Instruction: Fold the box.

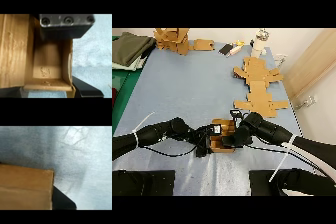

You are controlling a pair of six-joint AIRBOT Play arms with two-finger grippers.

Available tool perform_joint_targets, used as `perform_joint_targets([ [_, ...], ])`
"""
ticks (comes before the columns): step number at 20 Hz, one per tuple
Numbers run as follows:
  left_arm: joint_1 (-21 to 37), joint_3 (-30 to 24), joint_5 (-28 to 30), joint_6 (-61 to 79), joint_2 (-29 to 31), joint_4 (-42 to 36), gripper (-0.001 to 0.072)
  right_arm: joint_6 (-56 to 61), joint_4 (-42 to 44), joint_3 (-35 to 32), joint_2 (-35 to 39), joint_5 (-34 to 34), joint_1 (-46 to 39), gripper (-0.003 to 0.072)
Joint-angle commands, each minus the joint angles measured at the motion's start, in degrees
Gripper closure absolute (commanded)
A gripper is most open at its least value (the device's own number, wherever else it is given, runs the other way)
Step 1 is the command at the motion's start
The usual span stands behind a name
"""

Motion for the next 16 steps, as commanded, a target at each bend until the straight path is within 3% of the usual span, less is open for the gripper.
perform_joint_targets([
  [1, 0.04, 0.00, 0.02, 0.02, -0.02, 0.02, 0.0100, 1.01, -0.24, 0.28, -0.94, 1.42, 0.59, 0.0666],
  [6, 0.04, 0.00, 0.02, 0.02, -0.02, 0.02, 0.0100, 1.51, -1.75, 0.28, -1.22, 3.74, 2.16, 0.0681],
  [7, 0.04, 0.00, 0.02, 0.02, -0.02, 0.02, 0.0100, 1.51, -1.42, 0.31, -1.22, 4.28, 2.14, 0.0641],
  [9, 0.04, 0.00, 0.02, 0.02, -0.02, 0.02, 0.0100, 1.51, -0.92, 0.31, -1.09, 4.22, 2.14, 0.0434],
  [10, 0.04, 0.00, 0.02, 0.02, -0.02, 0.02, 0.0100, 1.49, -0.42, 0.31, -0.83, 4.13, 2.14, 0.0389],
  [16, 0.04, 0.00, 0.02, 0.02, -0.02, 0.02, 0.0100, 1.97, -3.32, 3.19, 1.33, -2.80, 2.08, 0.0389],
])
